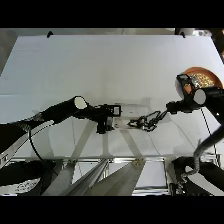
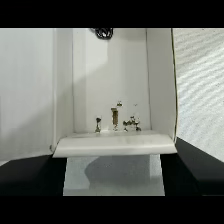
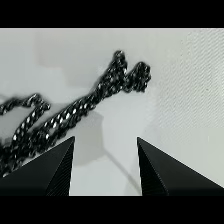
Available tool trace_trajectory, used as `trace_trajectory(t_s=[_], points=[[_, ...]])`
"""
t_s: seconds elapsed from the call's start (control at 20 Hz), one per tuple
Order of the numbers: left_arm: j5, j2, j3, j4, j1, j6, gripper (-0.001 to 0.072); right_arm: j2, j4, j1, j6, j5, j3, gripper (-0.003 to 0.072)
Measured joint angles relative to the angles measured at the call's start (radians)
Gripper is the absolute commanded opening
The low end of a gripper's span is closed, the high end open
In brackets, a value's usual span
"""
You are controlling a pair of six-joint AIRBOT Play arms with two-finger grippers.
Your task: Fold the box and place the chain.
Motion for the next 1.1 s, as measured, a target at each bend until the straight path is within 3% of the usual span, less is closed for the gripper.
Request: trace_trajectory(t_s=[0.5, 0.55, 0.6, 0.75, 0.85, 0.9, 1.1], points=[[0.000, 0.000, 0.000, 0.000, 0.000, 0.000, 0.0252, -0.132, -0.013, -0.001, 0.042, -0.134, 0.000, 0.0410], [0.000, 0.000, 0.000, 0.000, 0.000, 0.000, 0.0252, -0.144, -0.014, 0.000, 0.043, -0.139, 0.000, 0.0388], [0.000, 0.000, 0.000, 0.000, 0.000, 0.000, 0.0252, -0.156, -0.014, 0.000, 0.043, -0.142, 0.000, 0.0307], [0.000, 0.000, 0.000, 0.000, 0.000, 0.000, 0.0252, -0.175, -0.011, -0.001, 0.045, -0.139, 0.001, 0.0248], [0.000, 0.000, 0.000, 0.000, 0.000, 0.000, 0.0252, -0.182, -0.006, 0.000, 0.045, -0.138, 0.001, 0.0076], [0.000, 0.000, 0.000, 0.000, 0.000, 0.000, 0.0252, -0.184, -0.005, 0.000, 0.044, -0.142, 0.000, 0.0025], [0.000, 0.000, 0.000, 0.000, 0.000, 0.000, 0.0252, -0.183, -0.008, -0.001, 0.039, -0.144, 0.000, 0.0017]])
